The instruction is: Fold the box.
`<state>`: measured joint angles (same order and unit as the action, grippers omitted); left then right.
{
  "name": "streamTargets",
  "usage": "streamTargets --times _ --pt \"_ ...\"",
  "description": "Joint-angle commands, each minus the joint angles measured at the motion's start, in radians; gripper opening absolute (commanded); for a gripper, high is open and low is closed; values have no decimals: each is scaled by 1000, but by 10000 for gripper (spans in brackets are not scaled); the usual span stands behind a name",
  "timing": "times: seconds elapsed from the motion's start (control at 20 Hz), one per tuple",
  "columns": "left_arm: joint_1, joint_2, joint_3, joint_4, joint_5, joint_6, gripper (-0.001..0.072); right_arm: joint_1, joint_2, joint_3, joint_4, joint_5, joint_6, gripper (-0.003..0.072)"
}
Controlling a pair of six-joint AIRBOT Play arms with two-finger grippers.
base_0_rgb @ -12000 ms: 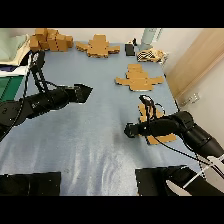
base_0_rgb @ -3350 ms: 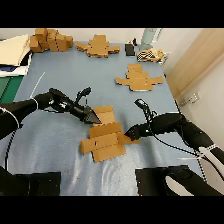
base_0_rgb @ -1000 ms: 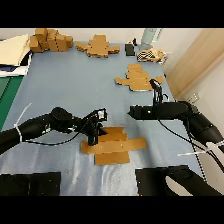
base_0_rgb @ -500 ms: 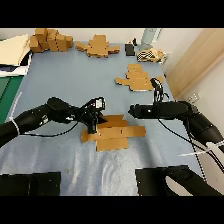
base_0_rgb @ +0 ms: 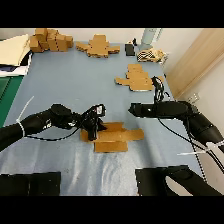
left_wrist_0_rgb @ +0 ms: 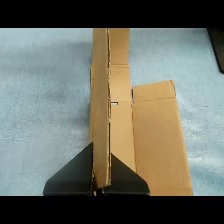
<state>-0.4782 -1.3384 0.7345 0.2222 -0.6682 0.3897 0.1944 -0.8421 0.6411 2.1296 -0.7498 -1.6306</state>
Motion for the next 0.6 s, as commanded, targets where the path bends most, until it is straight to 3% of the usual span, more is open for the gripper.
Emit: streamTargets --times 0.0,0.4,0.55 --pt "-1 -12 -15 -10 6 13 13 1 0 0 6 2 0 5" --pt "39 25 -10 -21 0 -26 14 1 0 0 6 2 0 5" --pt "52 28 -11 -20 -45 -43 13 1 0 0 6 2 0 5"
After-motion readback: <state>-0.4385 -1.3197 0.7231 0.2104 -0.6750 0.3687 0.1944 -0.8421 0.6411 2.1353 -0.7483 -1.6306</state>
